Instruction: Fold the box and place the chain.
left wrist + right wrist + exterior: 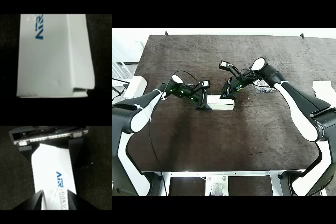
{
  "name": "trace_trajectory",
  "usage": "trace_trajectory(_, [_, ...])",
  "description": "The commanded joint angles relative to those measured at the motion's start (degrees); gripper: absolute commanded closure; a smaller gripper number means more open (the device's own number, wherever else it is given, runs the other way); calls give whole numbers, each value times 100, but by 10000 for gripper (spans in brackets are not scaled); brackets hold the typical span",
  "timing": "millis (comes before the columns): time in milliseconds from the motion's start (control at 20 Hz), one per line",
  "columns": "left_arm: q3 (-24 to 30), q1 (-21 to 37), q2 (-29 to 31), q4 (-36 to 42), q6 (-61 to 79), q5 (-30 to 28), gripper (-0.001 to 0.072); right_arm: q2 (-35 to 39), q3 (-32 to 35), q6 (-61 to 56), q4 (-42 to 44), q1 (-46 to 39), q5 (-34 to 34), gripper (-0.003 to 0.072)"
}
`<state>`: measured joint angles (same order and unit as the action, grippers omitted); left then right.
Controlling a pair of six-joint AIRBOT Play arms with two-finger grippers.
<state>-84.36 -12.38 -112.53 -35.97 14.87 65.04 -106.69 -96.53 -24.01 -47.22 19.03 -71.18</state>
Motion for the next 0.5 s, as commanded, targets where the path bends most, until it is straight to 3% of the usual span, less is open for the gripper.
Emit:
trace_trajectory(0, [-4,-7,2,-2,13,9,362,31,-4,-4,70,-7,118,333])
trace_trajectory(450, [-4,-7,2,-2,15,7,362,103,20,-350,-216,81,304,331])
